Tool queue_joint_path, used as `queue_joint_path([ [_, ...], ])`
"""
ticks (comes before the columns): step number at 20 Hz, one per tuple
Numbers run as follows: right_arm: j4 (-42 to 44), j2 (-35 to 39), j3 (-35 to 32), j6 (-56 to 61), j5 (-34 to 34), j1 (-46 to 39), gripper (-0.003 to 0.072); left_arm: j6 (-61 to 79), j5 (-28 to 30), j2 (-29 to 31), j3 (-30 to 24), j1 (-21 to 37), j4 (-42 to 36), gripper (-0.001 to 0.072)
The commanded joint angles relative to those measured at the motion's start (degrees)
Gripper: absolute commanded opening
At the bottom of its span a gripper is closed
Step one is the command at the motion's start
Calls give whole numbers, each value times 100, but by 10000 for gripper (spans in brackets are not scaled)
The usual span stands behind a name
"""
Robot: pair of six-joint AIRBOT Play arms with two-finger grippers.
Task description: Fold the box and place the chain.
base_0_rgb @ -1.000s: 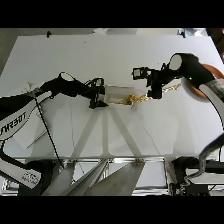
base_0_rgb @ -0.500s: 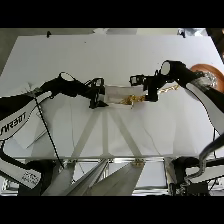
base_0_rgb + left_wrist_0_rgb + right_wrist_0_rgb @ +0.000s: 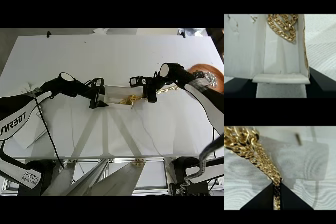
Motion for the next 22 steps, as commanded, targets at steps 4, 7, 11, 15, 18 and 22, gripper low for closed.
queue_joint_path([
  [4,-37,610,-26,22,188,4,16,0,0,2,4,0,2,277],
  [7,352,1130,-26,57,216,4,16,0,0,4,4,0,2,277],
  [11,1307,1735,-26,531,216,35,16,0,0,4,4,0,2,277],
  [15,1598,2072,-22,610,188,490,17,0,0,2,4,0,0,277],
  [18,2024,2083,-22,610,98,964,17,0,0,4,4,0,2,277],
  [22,2787,2083,-20,610,-756,1471,15,0,0,2,4,0,2,277],
])
